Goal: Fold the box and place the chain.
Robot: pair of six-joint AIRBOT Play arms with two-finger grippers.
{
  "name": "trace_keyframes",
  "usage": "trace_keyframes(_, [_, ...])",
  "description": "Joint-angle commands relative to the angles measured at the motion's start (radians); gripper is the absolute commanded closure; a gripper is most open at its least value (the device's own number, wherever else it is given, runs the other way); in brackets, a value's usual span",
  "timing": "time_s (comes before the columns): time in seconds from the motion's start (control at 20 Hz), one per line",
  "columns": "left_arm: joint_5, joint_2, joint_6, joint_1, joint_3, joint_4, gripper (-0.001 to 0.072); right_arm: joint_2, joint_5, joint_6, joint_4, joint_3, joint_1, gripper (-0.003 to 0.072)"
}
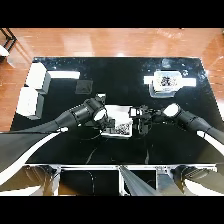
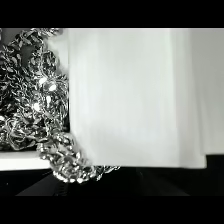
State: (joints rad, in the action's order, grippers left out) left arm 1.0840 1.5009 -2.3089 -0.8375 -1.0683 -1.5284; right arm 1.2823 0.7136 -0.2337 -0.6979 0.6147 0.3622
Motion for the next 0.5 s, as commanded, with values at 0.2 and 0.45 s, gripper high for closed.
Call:
trace_keyframes(0.2, [0.001,0.0,0.0,0.0,0.0,0.0,0.069,0.018,-0.005,-0.013,0.033,0.0,0.001,0.0247])
trace_keyframes(0.45, [0.002,0.0,0.0,0.0,0.0,0.0,0.0689,0.02,-0.021,-0.01,0.035,0.0,0.001,0.0656])
